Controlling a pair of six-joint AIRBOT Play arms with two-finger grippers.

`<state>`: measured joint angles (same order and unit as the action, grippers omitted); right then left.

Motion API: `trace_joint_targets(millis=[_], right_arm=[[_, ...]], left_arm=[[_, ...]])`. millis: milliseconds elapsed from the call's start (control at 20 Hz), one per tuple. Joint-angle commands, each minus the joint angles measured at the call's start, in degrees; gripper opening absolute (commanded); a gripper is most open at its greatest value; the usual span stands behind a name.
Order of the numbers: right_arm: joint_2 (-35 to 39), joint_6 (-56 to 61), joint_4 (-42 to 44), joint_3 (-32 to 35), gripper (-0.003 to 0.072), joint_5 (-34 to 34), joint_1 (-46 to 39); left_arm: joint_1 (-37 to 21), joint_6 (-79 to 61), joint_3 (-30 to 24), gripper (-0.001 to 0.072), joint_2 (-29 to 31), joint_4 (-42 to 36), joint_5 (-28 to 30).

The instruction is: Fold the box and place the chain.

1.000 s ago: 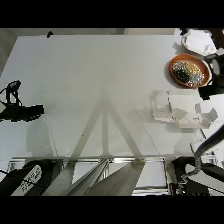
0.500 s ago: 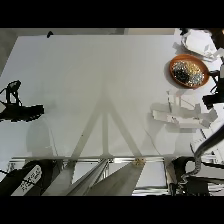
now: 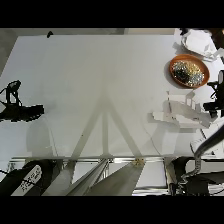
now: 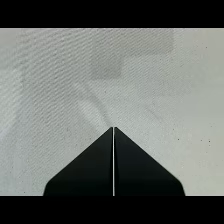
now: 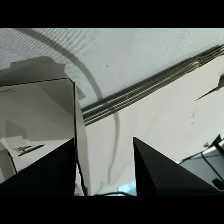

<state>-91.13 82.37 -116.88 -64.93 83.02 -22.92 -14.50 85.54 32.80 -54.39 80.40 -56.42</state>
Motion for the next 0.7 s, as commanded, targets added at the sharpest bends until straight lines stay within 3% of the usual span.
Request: trace_joint_targets(millis=[0, 100, 150, 400, 650], right_arm=[[-0.31, -2.10, 3.82, 0.00, 0.0254, -1.36, -0.59], [-0.31, -2.99, 4.81, 0.00, 0.0069, -1.25, -0.59], [-0.31, -3.17, 4.92, 0.00, 0.0028, -0.81, -0.59], [3.41, -9.51, 12.33, 0.00, 0.0018, -1.40, 2.03], [13.64, -16.00, 34.42, 1.38, 0.0018, -9.92, 9.53]], left_arm=[[-0.04, -0.02, -0.04, 0.0011, -0.04, 0.00, 0.02], [-0.04, -0.02, -0.04, 0.0011, -0.04, 0.00, 0.02], [-0.04, -0.02, -0.04, 0.0011, -0.04, 0.00, 0.02], [-0.04, -0.02, -0.04, 0.0011, -0.04, 0.00, 0.02], [-0.04, -0.02, -0.04, 0.0011, -0.04, 0.00, 0.02]])
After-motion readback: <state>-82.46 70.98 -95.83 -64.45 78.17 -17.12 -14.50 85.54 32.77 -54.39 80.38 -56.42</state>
